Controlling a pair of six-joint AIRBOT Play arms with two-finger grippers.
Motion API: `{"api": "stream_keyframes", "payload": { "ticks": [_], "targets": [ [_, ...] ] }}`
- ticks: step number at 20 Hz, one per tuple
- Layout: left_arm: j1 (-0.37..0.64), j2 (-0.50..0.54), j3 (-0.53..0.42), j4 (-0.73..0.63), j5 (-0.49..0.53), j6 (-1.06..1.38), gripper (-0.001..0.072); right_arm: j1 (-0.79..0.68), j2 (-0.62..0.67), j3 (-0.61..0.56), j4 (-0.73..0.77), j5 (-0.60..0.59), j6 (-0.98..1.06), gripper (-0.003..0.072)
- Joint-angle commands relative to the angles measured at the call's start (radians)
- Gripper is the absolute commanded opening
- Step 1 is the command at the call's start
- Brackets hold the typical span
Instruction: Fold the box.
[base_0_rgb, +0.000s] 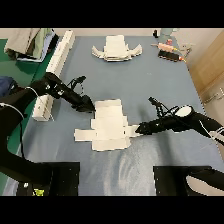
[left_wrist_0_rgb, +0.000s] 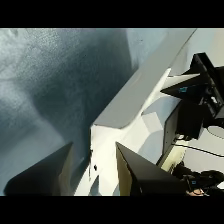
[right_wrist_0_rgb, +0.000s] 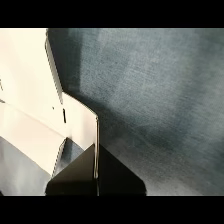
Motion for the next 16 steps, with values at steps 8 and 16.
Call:
{"api": "stream_keyframes", "payload": {
  "ticks": [8,16],
  "targets": [
    [-0.087,-0.096,0.072,-0.047,-0.035,0.195,0.0401,0.001,0.001,-0.002,0.001,-0.005,-0.002,0.0005],
    [-0.089,-0.097,0.072,-0.006,-0.108,0.253,0.0016,0.001,0.001,-0.002,-0.002,-0.005,-0.002,0.0005]
  ]
}}
